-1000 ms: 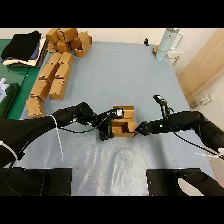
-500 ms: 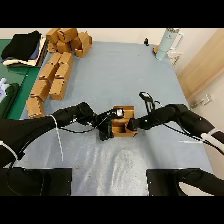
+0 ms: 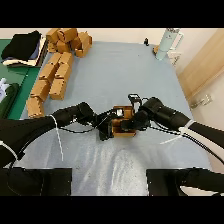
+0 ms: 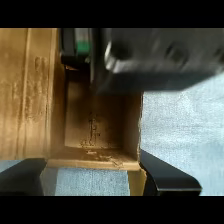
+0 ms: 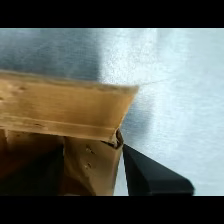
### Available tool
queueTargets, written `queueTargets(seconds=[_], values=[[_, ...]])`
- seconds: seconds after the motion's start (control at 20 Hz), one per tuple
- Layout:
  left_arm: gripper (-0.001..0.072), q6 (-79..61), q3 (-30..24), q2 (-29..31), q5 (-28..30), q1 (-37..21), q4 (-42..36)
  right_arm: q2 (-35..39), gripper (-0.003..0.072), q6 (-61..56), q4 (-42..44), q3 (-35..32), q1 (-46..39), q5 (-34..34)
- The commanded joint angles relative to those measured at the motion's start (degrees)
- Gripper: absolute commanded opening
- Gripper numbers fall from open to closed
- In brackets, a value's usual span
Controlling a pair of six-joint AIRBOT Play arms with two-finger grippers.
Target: Fold the box.
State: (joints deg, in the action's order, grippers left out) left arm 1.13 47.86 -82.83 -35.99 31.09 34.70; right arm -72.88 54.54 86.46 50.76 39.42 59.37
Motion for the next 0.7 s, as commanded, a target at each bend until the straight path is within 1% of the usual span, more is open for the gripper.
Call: queueTargets(seconds=[0.0,0.05,0.1,0.15,0.25,0.3,0.45,0.5,0.55,0.6,0.65], values=[[0.0468,0.0,0.0,0.0,0.0,0.0,0.0,-3.4,0.0505,-9.1,-4.9,2.4,2.0,4.6],[0.0467,0.0,0.0,0.0,0.0,0.0,0.0,-3.7,0.0475,-10.8,-5.4,2.5,2.0,4.6],[0.0468,0.0,0.0,0.0,0.0,0.0,0.0,-4.0,0.0422,-12.1,-6.2,2.6,2.0,4.8],[0.0468,0.0,0.0,0.0,0.0,0.0,0.0,-4.1,0.0301,-12.3,-6.8,2.7,2.0,5.5],[0.0468,0.0,0.0,0.0,0.0,0.0,0.0,-4.1,0.0091,-12.3,-7.5,2.7,2.0,6.4],[0.0468,0.0,0.0,0.0,0.0,0.0,0.0,-4.1,0.0004,-12.0,-7.4,2.7,2.0,6.5],[0.0468,0.0,0.0,0.0,0.0,0.0,0.0,-4.1,0.0004,-11.2,-6.6,2.7,2.0,6.4],[0.0468,0.0,0.0,0.0,0.0,0.0,0.0,-4.1,0.0043,-10.3,-5.8,2.7,2.0,6.5],[0.0468,0.0,0.0,0.0,0.0,0.0,0.0,-4.0,0.0268,-10.0,-5.3,2.7,2.0,6.5],[0.0467,0.0,0.0,0.0,0.0,0.0,0.0,-3.8,0.0359,-9.9,-4.9,2.7,2.0,6.6],[0.0468,0.0,0.0,0.0,0.0,0.0,0.0,-3.5,0.0359,-9.9,-4.8,2.7,2.0,6.6]])
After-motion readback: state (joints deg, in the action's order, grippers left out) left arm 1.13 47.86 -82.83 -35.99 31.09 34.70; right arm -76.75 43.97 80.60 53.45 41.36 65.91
